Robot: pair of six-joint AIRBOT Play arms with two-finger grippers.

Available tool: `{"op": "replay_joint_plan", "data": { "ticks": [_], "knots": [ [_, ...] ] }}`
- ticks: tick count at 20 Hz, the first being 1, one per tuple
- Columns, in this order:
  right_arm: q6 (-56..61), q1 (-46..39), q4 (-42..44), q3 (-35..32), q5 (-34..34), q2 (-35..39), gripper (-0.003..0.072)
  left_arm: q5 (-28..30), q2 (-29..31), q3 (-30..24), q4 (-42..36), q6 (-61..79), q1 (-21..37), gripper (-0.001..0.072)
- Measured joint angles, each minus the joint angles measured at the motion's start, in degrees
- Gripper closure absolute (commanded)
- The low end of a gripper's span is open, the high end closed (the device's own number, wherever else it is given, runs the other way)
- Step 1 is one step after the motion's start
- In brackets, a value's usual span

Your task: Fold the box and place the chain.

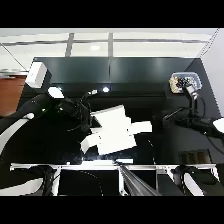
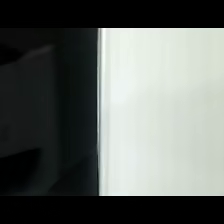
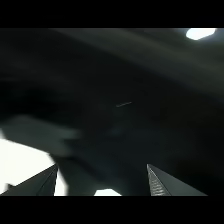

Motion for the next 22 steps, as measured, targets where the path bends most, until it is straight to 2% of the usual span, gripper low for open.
{"op": "replay_joint_plan", "data": {
  "ticks": [3, 7, 14, 22],
  "knots": [
    [-6.34, 0.04, -5.97, 3.41, -0.15, -0.02, 0.0044, 7.17, 3.58, -0.07, 4.22, 1.77, -4.22, 0.0684],
    [-13.27, 2.64, -8.39, 4.13, 2.97, -0.09, 0.0044, 11.61, 2.97, -0.07, 8.63, 5.68, -7.37, 0.0684],
    [-16.74, 11.21, -8.92, -1.40, 3.65, -0.15, 0.0044, 13.40, -1.38, -0.07, 8.94, 7.52, -8.48, 0.0684],
    [-20.96, 21.70, -6.71, -7.93, -2.38, -1.16, 0.0044, 13.44, -2.16, -0.04, 8.87, 7.72, -8.59, 0.0684]
  ]
}}
